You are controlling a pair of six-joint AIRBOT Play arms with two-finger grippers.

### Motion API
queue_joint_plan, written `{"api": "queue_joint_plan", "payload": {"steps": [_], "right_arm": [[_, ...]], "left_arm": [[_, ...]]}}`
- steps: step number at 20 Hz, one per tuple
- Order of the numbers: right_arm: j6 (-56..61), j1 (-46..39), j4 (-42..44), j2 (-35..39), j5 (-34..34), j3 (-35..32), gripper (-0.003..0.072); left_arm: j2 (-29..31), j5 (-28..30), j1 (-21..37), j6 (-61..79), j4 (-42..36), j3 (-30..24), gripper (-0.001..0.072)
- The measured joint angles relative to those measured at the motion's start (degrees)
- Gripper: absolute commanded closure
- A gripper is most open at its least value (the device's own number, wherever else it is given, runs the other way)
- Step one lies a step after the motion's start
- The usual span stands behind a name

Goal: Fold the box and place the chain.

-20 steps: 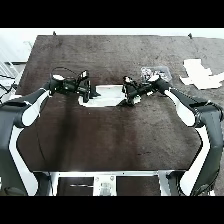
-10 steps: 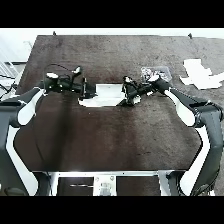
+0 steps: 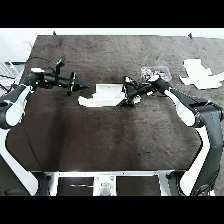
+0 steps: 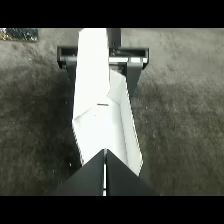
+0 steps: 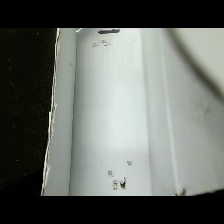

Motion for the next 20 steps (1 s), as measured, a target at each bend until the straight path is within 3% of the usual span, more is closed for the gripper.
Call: {"api": "queue_joint_plan", "payload": {"steps": [3,10,15,20], "right_arm": [[0.00,0.00,0.00,0.00,0.00,0.00,0.0101],[0.00,0.00,0.00,0.00,0.02,0.00,0.0101],[0.00,0.00,0.00,0.00,0.02,0.00,0.0101],[0.00,0.00,0.00,0.00,0.02,0.00,0.0101]], "left_arm": [[3.48,4.26,-1.95,-1.51,1.70,-2.56,0.0698],[8.98,20.76,-10.58,-3.50,4.85,-10.73,0.0697],[9.60,32.54,-14.93,-5.97,4.90,-11.54,0.0698],[8.35,38.88,-16.00,-8.13,4.90,-9.01,0.0697]]}}
